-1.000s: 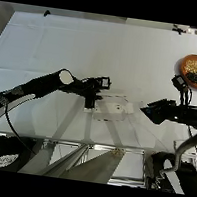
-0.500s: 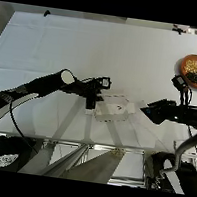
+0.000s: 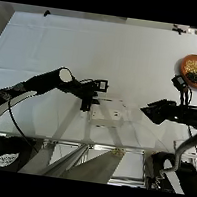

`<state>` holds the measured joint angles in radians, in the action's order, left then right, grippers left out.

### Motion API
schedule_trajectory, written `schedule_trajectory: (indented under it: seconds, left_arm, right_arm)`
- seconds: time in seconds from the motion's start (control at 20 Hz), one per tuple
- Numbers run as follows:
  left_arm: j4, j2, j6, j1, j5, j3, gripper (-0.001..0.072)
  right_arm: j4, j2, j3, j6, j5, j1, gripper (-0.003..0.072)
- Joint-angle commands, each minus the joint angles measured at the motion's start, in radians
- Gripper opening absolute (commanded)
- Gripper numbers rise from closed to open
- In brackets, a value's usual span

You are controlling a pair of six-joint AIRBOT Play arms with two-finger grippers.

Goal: Fold the box and place the chain.

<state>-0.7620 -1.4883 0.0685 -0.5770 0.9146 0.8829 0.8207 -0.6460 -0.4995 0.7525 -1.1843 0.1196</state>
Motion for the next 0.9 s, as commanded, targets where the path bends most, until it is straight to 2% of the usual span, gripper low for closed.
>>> schedule_trajectory:
  seconds: [0.0,0.15,0.4,0.85]
  left_arm:
    - [-0.024,0.0,-0.013,0.005,0.014,0.028,0.0005]
    - [-0.026,0.0,-0.02,0.005,0.002,0.043,0.0005]
    - [-0.106,0.0,-0.019,0.0,-0.001,0.043,0.0006]
    - [-0.015,0.0,-0.038,0.0,-0.133,0.043,0.0003]
  right_arm:
    - [-0.001,0.001,-0.001,0.0,0.0,0.0,0.0491]
    - [-0.001,0.001,-0.001,0.0,0.0,0.0,0.0491]
    - [0.0,0.001,-0.001,0.0,0.0,0.0,0.0491]
    - [0.025,0.001,-0.001,0.003,0.001,0.0,0.0491]
